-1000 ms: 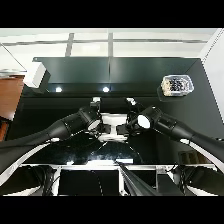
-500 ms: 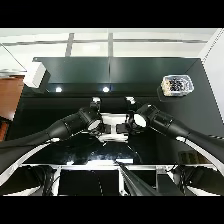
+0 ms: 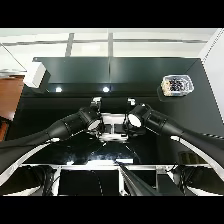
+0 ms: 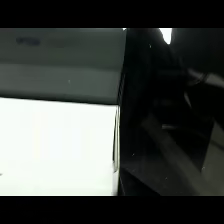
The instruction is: Fold the box and place the chain.
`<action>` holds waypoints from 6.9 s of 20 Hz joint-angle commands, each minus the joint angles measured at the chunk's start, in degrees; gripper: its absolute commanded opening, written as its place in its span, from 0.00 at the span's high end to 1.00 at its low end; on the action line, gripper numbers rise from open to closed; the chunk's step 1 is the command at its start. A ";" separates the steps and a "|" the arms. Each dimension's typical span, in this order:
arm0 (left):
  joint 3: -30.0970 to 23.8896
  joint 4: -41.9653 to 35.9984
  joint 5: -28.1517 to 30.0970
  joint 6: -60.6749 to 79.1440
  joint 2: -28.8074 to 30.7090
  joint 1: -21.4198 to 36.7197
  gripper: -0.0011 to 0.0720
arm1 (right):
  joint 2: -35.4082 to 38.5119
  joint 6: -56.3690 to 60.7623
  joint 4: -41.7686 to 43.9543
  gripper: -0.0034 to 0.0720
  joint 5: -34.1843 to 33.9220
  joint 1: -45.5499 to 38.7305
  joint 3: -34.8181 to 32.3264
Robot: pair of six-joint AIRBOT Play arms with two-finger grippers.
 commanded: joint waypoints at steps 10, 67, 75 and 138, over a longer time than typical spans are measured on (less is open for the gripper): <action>-0.02 0.17 0.37 0.00 -0.02 0.02 0.94 | -2.16 2.71 -0.68 0.69 2.89 -0.22 1.86; -0.02 0.13 0.33 0.00 -0.02 -0.02 0.94 | -4.35 2.08 -3.58 0.53 2.38 -0.63 2.14; -0.02 0.15 0.35 0.00 -0.02 -0.02 0.94 | -4.11 1.14 -3.43 0.53 2.43 -0.63 3.63; -0.02 0.15 -0.96 -0.04 -0.02 0.02 0.94 | -17.75 -42.49 -5.88 0.19 -14.12 -56.46 25.73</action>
